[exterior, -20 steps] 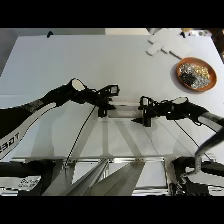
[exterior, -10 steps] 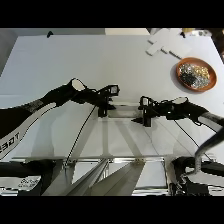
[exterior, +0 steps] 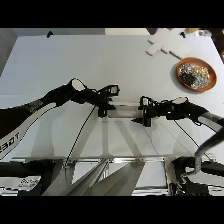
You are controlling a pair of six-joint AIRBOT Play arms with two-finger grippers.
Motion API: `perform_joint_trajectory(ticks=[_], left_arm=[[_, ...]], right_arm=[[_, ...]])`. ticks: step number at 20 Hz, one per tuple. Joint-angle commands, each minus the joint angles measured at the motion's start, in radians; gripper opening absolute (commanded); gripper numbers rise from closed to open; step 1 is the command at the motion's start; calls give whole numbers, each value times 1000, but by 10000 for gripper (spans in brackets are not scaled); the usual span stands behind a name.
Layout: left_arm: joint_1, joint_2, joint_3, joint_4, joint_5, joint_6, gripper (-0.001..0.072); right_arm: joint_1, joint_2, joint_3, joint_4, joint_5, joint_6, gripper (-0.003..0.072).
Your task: Fold the box and place the chain.
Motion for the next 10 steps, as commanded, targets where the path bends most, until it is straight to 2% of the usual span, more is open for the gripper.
perform_joint_trajectory(ticks=[1,4,5,7,10], left_arm=[[1,0,0,0,-4,0,49],[2,0,1,0,-3,1,345],[4,0,0,0,-4,1,419],[5,7,0,24,-4,0,435],[5,61,1,144,-25,-31,436]], right_arm=[[0,1,0,0,0,0,460],[0,1,0,0,0,0,460],[1,1,0,0,0,0,460],[0,1,0,0,0,0,460],[0,1,0,0,0,0,460]])
